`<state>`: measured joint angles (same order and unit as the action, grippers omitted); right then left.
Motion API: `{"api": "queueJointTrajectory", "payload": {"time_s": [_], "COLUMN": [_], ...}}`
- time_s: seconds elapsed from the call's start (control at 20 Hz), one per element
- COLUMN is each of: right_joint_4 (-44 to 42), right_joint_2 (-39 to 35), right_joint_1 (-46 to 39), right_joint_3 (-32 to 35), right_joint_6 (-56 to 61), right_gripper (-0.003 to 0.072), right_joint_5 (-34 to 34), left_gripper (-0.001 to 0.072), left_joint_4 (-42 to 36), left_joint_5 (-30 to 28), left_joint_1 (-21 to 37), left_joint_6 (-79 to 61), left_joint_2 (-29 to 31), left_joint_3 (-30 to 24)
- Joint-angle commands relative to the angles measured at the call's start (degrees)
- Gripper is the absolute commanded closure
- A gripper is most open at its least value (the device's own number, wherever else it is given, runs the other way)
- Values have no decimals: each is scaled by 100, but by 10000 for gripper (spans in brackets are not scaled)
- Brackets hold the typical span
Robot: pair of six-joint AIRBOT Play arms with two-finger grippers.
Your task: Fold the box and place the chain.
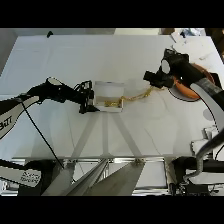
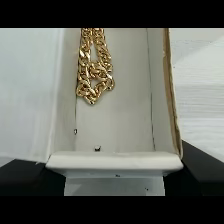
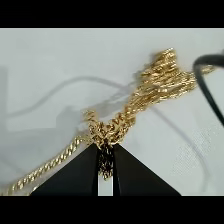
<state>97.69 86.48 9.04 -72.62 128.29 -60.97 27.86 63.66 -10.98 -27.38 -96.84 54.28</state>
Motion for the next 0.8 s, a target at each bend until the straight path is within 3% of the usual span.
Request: {"api": "queueJointTrajectory", "payload": {"time_s": [0.0, 0.35, 0.75], "right_joint_4": [-2, -70, -525], "right_joint_2": [-393, -481, -466], "right_joint_1": [431, 1530, 2288], "right_joint_3": [-7, -7, -37], "right_joint_6": [-704, -732, -940], "right_gripper": [678, 678, 678], "right_joint_5": [-291, -625, 205], "left_gripper": [328, 328, 328], "left_joint_4": [2, 2, 2], "left_joint_5": [0, 0, 0], "left_joint_1": [4, 4, 4], "left_joint_6": [-2, -2, -2], "left_joint_2": [0, -2, -2], "left_joint_3": [2, 2, 2]}}
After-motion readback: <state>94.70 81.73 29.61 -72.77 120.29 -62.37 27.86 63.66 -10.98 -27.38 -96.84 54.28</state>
